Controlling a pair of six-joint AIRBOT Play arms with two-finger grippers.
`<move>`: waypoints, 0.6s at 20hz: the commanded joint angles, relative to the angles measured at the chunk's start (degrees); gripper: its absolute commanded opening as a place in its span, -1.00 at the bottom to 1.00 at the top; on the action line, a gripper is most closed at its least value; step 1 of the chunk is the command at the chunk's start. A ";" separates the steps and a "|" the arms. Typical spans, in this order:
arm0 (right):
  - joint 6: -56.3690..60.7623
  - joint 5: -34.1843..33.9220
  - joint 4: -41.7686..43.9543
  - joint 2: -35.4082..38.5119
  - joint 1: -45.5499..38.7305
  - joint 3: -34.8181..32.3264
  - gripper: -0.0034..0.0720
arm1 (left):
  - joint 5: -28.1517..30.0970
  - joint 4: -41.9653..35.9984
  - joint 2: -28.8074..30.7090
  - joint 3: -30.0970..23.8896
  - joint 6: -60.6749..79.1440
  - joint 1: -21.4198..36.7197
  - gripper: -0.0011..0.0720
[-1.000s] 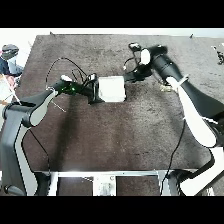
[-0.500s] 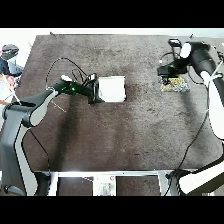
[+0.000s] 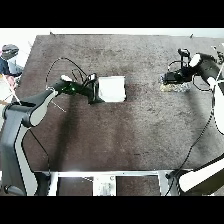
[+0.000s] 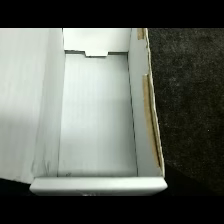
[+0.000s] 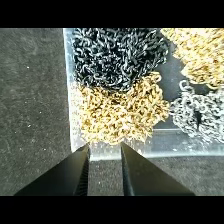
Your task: Fold the box and place the chain.
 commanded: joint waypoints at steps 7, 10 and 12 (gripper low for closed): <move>-0.66 -1.51 2.01 -3.15 -0.22 -0.39 -0.34 | 0.00 0.02 0.00 0.02 0.00 -0.02 0.15; -0.66 -0.37 1.97 -4.31 -0.20 -0.39 -0.34 | 0.00 0.02 0.00 0.02 0.00 0.00 0.15; -0.66 -0.72 1.97 -4.76 -0.13 -0.39 -0.35 | 0.00 0.02 0.00 0.02 0.00 0.00 0.15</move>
